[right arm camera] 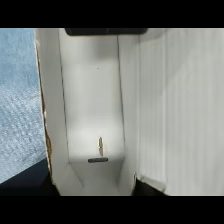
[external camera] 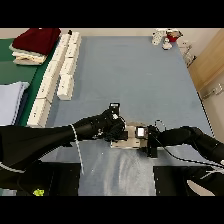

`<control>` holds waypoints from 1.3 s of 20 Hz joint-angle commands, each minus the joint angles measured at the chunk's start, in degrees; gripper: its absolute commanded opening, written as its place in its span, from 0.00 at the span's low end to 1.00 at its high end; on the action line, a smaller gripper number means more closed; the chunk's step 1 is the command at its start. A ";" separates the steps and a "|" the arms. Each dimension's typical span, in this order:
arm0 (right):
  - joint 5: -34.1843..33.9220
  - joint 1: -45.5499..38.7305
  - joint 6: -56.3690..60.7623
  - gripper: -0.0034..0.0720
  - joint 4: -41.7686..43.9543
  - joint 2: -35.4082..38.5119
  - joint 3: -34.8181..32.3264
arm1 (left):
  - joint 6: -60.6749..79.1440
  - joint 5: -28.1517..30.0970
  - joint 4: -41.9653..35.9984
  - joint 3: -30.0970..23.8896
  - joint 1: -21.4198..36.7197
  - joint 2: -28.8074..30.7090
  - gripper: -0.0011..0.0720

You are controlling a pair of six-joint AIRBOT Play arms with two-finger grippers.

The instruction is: Fold the box.

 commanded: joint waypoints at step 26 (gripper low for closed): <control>0.04 0.07 -0.13 0.72 0.07 0.02 0.02 | 15.30 -17.97 -0.96 0.15 -0.09 15.58 0.06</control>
